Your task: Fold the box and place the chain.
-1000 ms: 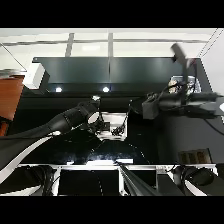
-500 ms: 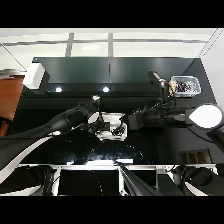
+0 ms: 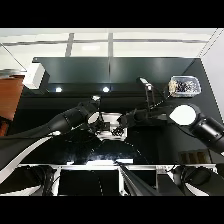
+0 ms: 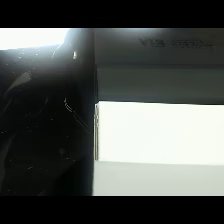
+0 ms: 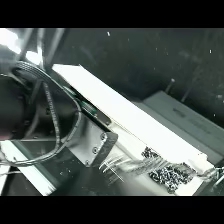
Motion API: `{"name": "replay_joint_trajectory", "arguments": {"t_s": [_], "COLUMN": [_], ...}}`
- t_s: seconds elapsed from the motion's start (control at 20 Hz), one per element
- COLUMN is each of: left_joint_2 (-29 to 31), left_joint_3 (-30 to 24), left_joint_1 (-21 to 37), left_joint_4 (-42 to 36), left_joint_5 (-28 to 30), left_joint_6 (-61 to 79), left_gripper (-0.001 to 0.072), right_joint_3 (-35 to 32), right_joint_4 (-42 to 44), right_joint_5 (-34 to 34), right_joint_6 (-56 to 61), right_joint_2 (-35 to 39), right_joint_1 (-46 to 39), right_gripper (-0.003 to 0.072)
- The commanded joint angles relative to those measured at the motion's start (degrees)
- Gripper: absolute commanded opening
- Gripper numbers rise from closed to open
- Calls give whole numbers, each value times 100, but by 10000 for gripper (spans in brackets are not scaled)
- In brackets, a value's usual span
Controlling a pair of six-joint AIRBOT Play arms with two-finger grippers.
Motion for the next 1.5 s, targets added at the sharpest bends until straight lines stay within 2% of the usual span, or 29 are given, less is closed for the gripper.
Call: {"name": "replay_joint_trajectory", "arguments": {"t_s": [0.0, 0.2, 0.35, 0.4, 0.45, 0.6, 0.75, 0.85, 0.9, 0.95, 1.0, 1.1, 1.15, 1.2, 1.25, 1.3, 1.35, 1.4, 1.45], "left_joint_2": [0, 0, 0, 0, 0, -2, -2, -2, -2, -2, -2, -2, -2, -2, -2, -2, -2, -2, -2], "left_joint_3": [-2, -2, -2, -2, -2, -2, -2, -2, -2, -2, -2, -2, -2, -2, -2, -2, -2, -2, -2], "left_joint_1": [-2, -2, -2, -2, -2, -2, -2, -2, -2, -2, -2, -2, -2, -2, -2, -2, -4, -4, -4], "left_joint_4": [2, 0, 4, 2, 2, 4, 0, 0, -2, 0, 0, -2, -4, -2, -4, -4, -4, -4, -4], "left_joint_5": [50, 44, 57, 57, 57, 79, 72, 72, 72, 74, 79, 76, 76, 76, 76, 76, 74, 74, 74], "left_joint_6": [0, 0, 2, 0, 0, 2, 2, 0, 2, 0, 0, 0, 0, 0, 0, 0, 0, 2, 2], "left_gripper": [30, 30, 30, 30, 31, 30, 30, 30, 30, 30, 31, 30, 30, 30, 30, 30, 30, 30, 31], "right_joint_3": [22, 42, 37, -4, -55, -52, 66, 337, 505, 671, 820, 1045, 1091, 1115, 1115, 1115, 1113, 1113, 1126], "right_joint_4": [-105, -459, -1937, -2514, -2951, -3056, -3060, -3051, -3058, -3051, -3051, -3053, -3053, -3053, -3053, -3049, -3058, -3058, -3053], "right_joint_5": [37, 957, 1279, 1150, 997, 522, -463, -721, -730, -761, -793, -837, -916, -990, -1060, -1060, -1014, -981, -933], "right_joint_6": [26, 22, 597, 1001, 1198, 1266, 2221, 2728, 2863, 2994, 3115, 3126, 3158, 3215, 3235, 3233, 3230, 3220, 3154], "right_joint_2": [-153, 330, 584, 542, 415, -448, -1248, -1755, -1985, -2201, -2382, -2623, -2688, -2739, -2782, -2817, -2835, -2837, -2830], "right_joint_1": [-4, -1165, -2332, -2667, -3001, -3663, -3939, -3928, -3912, -3906, -3906, -3908, -3910, -3912, -3910, -3910, -3910, -3912, -3910], "right_gripper": [576, 592, 593, 602, 706, 704, 703, 693, 583, 532, 532, 389, 389, 332, 332, 301, 216, 168, 20]}}
